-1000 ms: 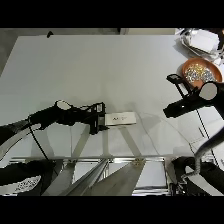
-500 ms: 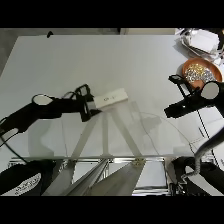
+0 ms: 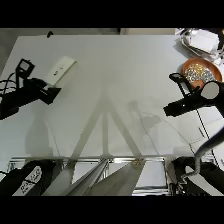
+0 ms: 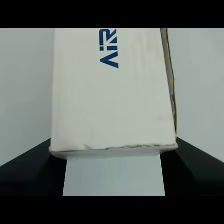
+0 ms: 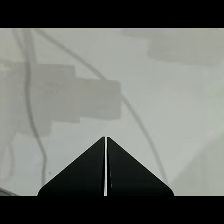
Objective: Fold the box and place the chain.
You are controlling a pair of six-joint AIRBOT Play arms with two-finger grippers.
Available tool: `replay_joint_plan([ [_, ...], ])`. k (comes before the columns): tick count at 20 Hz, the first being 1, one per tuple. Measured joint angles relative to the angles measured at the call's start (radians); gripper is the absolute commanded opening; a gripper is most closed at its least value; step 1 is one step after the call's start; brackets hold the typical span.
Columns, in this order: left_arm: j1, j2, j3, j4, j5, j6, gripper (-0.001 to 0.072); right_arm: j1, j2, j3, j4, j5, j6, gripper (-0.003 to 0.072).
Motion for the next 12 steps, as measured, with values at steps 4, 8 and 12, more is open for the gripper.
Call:
replay_joint_plan([
  [4,0.109,-0.016,0.000,0.200,0.003,-0.204,0.0006,0.000,0.000,0.000,0.030,-0.002,0.000,0.0011],
  [8,0.149,-0.056,0.000,0.309,-0.024,-0.299,0.0009,0.000,0.000,0.000,0.041,-0.002,0.000,0.0011],
  [12,0.160,-0.108,0.000,0.362,-0.060,-0.334,0.0015,0.000,0.000,0.000,0.044,-0.002,0.000,0.0011],
])
